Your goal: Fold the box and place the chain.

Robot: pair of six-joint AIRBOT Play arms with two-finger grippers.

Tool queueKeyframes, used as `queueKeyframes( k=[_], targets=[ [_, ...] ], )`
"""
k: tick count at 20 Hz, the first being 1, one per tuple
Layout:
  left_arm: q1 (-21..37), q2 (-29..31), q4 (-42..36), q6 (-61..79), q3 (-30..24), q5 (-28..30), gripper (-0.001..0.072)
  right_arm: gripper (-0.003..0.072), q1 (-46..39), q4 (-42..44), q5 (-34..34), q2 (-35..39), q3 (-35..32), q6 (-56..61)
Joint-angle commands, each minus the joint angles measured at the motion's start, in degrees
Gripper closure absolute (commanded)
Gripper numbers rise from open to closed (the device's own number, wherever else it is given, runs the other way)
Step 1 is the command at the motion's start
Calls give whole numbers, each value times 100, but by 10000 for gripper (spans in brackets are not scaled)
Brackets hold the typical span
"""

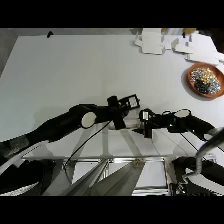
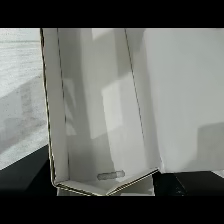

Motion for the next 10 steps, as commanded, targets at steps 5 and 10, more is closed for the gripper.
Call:
queueKeyframes(
  k=[5,10],
  targets=[
    [459,-671,-874,-396,2,-33,703,247,4,0,0,0,-2,0],
    [584,-433,-931,-116,2,-719,700,247,4,0,-2,0,-2,0]
  ],
)
